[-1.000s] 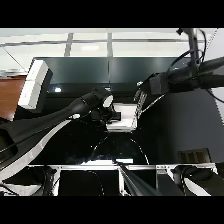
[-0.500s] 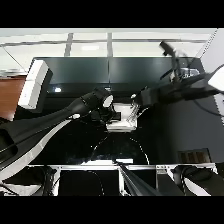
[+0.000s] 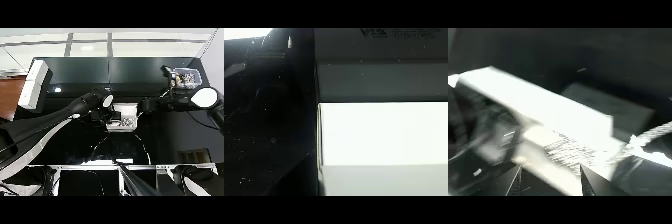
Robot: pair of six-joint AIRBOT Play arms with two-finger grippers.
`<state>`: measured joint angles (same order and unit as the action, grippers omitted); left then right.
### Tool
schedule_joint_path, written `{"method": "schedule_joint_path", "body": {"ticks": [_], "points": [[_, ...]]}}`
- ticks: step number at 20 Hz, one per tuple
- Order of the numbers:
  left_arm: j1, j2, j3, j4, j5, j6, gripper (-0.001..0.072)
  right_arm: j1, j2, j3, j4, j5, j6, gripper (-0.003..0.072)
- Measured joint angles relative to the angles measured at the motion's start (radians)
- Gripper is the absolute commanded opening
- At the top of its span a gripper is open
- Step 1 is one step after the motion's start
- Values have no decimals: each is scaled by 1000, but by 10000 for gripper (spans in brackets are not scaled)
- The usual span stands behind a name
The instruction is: Fold the box and place the chain.
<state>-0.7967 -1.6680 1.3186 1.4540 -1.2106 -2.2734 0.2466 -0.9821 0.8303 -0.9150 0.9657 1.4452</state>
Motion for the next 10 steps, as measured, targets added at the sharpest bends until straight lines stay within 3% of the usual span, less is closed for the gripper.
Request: {"method": "schedule_joint_path", "body": {"ticks": [3,4,5,6,10], "points": [[0,0,0,0,0,0,27,-88,2,-27,-183,-71,87,427],[0,0,0,0,0,0,26,-114,-2,-44,-265,-117,152,461],[0,0,0,-1,-1,0,27,-137,-11,-66,-333,-164,226,657],[0,0,0,-1,-1,0,26,-160,-29,-90,-396,-220,306,691],[0,0,0,-1,-1,0,27,-230,-189,-82,-497,-400,488,690]]}}
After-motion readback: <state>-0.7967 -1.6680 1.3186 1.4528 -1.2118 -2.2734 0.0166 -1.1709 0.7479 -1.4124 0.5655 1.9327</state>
